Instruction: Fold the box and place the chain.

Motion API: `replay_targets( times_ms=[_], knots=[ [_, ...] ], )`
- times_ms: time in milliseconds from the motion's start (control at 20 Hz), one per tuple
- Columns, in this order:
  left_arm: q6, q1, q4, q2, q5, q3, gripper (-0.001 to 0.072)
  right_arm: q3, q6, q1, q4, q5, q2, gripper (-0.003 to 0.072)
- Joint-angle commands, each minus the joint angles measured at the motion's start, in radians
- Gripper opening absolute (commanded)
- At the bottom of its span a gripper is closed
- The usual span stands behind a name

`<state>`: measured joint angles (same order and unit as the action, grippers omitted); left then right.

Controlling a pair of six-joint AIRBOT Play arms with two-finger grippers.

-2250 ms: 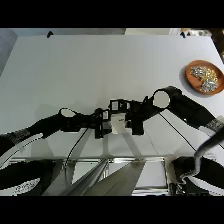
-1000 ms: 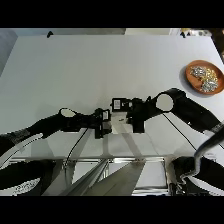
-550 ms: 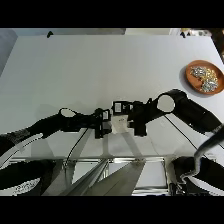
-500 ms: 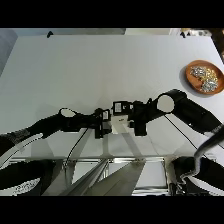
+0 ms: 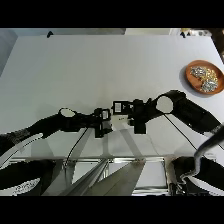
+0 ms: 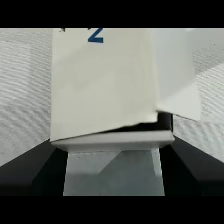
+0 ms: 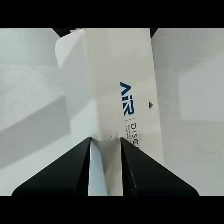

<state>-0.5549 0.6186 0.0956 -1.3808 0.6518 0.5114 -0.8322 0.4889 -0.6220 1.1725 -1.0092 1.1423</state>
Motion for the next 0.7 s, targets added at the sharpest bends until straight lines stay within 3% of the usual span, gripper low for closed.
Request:
replay_targets(
  times_ms=[0, 650],
  knots=[
    [-0.002, 0.000, 0.002, 0.000, 0.003, 0.000, 0.0136, 0.000, 0.000, 0.000, 0.009, 0.009, -0.008, 0.0169],
    [-0.002, 0.000, 0.002, 0.000, 0.003, 0.000, 0.0136, 0.017, 0.011, 0.000, 0.011, 0.090, 0.003, 0.0157]
  ],
)
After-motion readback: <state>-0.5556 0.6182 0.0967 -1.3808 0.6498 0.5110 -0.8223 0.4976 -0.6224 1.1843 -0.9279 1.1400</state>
